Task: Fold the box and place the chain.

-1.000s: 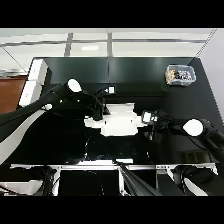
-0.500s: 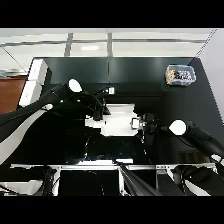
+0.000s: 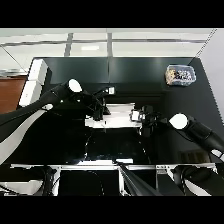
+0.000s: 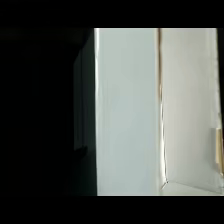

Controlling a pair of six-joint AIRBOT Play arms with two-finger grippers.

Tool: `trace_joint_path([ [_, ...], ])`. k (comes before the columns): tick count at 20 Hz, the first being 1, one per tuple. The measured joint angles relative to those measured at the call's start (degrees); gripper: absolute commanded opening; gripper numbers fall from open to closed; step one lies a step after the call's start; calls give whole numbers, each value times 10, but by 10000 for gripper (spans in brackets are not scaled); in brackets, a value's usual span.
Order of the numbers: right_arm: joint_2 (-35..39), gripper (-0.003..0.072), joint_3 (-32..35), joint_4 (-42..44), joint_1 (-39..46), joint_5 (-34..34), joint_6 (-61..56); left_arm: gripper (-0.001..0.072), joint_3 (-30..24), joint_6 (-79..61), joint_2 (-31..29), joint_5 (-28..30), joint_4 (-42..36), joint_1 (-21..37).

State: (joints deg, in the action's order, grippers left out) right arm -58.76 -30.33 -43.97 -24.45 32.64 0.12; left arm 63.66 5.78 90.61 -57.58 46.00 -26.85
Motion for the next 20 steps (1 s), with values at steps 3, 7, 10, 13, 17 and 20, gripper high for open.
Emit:
trace_joint_path([
  [3,-10,712,-10,11,11,-9,17,29,0,0,0,1,0,0],
  [7,-34,712,-32,53,40,18,59,29,0,0,0,1,0,0],
  [10,-60,711,-49,93,65,50,90,29,0,0,0,1,0,0],
  [13,-87,711,-61,127,78,84,115,29,0,0,0,0,0,0],
  [17,-119,711,-65,136,64,119,130,29,0,-3,0,-5,0,0],
  [20,-140,711,-66,115,50,115,136,29,0,-3,0,-5,1,0],
])
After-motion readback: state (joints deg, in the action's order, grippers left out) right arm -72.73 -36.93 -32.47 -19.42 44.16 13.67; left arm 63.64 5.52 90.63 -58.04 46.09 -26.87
